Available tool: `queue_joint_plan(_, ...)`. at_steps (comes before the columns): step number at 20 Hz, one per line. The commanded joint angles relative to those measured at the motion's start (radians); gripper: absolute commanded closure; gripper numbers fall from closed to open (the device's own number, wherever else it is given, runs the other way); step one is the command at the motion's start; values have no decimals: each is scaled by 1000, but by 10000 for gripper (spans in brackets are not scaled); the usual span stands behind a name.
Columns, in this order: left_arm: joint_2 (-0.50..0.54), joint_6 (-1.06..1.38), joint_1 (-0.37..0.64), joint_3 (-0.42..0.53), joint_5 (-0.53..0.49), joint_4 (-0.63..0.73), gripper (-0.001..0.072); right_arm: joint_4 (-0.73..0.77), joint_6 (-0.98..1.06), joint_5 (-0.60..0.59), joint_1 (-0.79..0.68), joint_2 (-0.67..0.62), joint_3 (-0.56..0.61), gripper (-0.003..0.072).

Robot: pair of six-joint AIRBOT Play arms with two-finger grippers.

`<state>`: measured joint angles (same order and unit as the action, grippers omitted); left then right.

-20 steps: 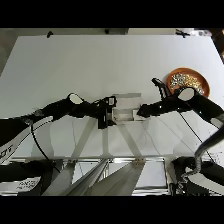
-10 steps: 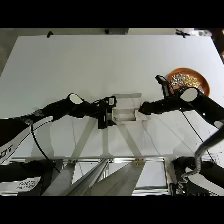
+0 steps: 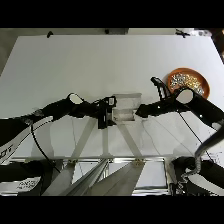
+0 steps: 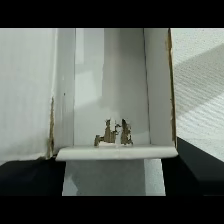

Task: Fold the box and place the chain.

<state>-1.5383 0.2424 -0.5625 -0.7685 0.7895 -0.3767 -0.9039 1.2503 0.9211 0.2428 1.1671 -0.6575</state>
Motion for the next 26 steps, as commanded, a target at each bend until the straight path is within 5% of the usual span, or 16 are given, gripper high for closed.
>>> queue_joint_plan(1, 0, 0, 0, 0, 0, 0, 343, 0, 7, 35, 5, -1, -1, 186)
queue_joint_plan(10, 0, 0, 0, 0, 0, 0, 343, 9, 68, -27, 58, -1, -1, 188)
queue_joint_plan(18, 0, 0, 0, 0, 0, 0, 343, -203, 246, -77, 99, -1, -1, 192)
queue_joint_plan(26, 0, 0, 0, 0, 0, 0, 343, -216, 245, -138, 122, 0, -1, 219)
